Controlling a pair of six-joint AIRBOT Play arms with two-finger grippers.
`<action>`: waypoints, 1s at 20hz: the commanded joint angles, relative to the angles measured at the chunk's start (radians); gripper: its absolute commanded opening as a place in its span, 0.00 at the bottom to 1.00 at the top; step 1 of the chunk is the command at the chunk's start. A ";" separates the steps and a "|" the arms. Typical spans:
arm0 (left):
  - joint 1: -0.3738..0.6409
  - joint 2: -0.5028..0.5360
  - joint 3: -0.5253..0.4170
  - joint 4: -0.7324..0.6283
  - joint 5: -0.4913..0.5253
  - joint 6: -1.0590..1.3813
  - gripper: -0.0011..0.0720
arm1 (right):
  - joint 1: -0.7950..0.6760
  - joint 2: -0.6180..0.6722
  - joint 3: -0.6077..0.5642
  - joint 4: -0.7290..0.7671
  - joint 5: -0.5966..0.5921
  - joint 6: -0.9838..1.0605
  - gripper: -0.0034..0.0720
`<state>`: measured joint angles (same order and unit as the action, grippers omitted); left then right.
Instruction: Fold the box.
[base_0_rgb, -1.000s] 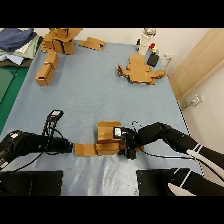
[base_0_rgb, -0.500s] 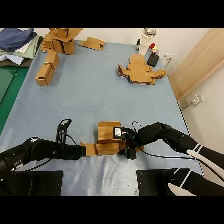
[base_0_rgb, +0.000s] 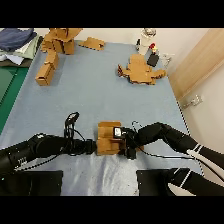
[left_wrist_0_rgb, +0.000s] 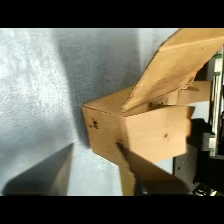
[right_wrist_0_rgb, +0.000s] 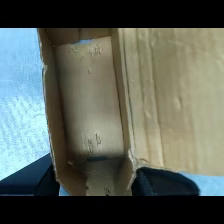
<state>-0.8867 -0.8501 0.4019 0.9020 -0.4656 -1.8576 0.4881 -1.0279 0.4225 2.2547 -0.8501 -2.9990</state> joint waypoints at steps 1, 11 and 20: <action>0.024 -0.002 0.024 -0.009 -0.002 0.000 0.64 | 0.000 0.001 0.000 0.001 0.000 0.002 0.71; 0.156 -0.002 0.081 -0.029 -0.198 0.013 0.64 | 0.000 0.000 0.000 0.001 0.000 0.002 0.71; 0.074 -0.031 0.118 -0.069 -0.172 0.047 0.74 | 0.000 0.001 0.000 0.001 0.000 0.002 0.71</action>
<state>-0.7948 -0.8673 0.5163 0.8417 -0.6548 -1.8175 0.4881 -1.0279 0.4225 2.2551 -0.8501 -2.9971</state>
